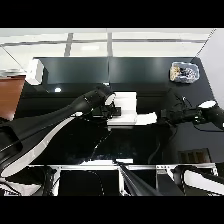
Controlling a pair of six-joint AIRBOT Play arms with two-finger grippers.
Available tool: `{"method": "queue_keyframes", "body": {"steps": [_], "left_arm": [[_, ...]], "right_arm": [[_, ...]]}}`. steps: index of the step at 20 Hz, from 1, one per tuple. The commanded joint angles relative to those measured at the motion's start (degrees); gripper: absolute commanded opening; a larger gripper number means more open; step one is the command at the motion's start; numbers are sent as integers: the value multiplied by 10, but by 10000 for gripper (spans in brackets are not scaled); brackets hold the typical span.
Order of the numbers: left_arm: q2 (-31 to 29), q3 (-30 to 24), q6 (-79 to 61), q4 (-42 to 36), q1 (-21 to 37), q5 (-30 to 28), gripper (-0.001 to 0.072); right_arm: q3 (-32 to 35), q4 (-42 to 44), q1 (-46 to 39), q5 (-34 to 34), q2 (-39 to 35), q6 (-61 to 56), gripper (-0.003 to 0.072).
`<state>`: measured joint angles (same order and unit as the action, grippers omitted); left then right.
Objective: Fold the box and place the chain.
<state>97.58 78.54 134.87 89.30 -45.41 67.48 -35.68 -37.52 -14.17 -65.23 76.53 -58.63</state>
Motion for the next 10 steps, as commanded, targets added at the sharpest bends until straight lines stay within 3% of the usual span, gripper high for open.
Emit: {"method": "queue_keyframes", "body": {"steps": [1, 10], "left_arm": [[0, 0, 0, 0, 1, 0, 27], [0, 0, 0, 0, 1, 0, 26]], "right_arm": [[-1, 35, 9, -1, 3, 24, 14], [-9, 37, 108, 66, 3, 26, 15]]}}
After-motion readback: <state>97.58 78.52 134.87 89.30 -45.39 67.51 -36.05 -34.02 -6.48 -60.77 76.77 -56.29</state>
